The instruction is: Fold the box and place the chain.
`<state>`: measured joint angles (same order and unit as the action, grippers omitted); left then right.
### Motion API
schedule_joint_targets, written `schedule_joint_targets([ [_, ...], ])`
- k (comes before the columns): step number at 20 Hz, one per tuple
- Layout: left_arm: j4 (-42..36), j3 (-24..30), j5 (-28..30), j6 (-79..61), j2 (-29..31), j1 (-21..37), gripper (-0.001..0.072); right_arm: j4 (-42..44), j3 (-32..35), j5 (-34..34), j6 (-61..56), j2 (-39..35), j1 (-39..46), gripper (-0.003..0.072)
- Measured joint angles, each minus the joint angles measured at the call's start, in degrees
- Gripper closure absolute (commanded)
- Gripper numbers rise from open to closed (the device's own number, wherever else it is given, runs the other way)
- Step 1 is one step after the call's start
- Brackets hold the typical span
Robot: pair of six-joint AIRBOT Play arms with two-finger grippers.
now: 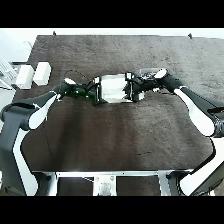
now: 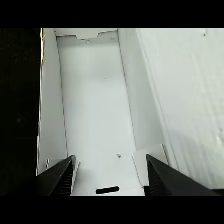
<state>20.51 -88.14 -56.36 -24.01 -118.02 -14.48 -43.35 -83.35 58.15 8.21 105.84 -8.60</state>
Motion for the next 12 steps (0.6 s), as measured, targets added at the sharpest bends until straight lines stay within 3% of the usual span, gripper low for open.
schedule_joint_targets([
  [1, -0.02, 0.0, 0.04, 0.0, 0.0, -0.02, 0.0431, -0.22, 0.0, -0.02, -0.02, 0.0, 0.15, 0.0104],
  [3, -0.02, 0.0, 0.04, 0.0, 0.0, -0.04, 0.0431, -1.2, 0.0, -0.31, -0.09, -0.04, 0.59, 0.0533],
  [5, -0.02, 0.0, 0.04, -0.04, 0.0, -0.04, 0.0431, -2.89, 0.0, 0.42, -0.7, -0.37, 1.29, 0.0582],
  [7, -0.02, 0.0, 0.02, -0.04, 0.0, -0.04, 0.0431, -4.2, -0.04, 2.4, -2.6, -1.36, 1.84, 0.0676],
  [12, -0.02, 0.0, 0.0, -0.04, 0.0, -0.04, 0.0431, -5.57, -0.07, 5.38, -10.71, -6.75, 4.85, 0.0681],
])
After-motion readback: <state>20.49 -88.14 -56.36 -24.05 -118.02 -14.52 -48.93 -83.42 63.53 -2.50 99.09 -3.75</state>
